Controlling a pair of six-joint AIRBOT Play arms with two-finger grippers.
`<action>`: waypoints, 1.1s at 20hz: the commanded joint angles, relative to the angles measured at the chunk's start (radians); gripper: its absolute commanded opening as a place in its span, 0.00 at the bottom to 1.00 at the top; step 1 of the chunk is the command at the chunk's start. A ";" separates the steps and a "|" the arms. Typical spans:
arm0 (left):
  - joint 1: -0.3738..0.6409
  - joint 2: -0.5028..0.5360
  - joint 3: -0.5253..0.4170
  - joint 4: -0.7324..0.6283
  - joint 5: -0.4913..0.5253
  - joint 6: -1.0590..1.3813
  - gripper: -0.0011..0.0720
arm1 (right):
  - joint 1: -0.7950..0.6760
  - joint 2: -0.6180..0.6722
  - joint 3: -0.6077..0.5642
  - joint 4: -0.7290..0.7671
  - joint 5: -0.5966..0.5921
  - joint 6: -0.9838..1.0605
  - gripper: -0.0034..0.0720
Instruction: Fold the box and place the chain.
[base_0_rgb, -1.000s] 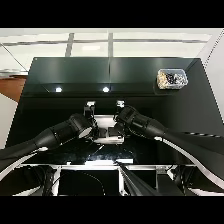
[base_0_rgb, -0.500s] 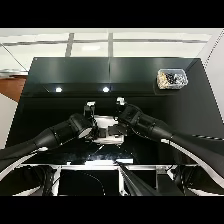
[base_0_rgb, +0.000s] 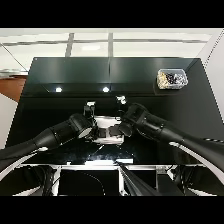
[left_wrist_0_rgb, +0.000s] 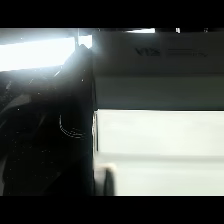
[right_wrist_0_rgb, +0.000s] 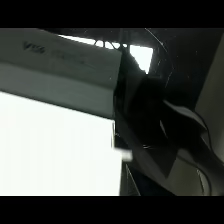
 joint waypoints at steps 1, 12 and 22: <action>0.000 0.000 0.000 0.000 -0.001 0.002 0.06 | -0.012 0.114 0.002 0.006 -0.033 -0.048 0.57; 0.000 0.000 0.000 0.000 -0.025 0.002 0.06 | -0.510 0.392 0.010 -0.435 -0.045 -0.251 0.56; 0.000 0.000 0.000 0.000 -0.025 0.002 0.06 | -0.899 -0.140 0.293 -0.114 0.244 -0.299 1.00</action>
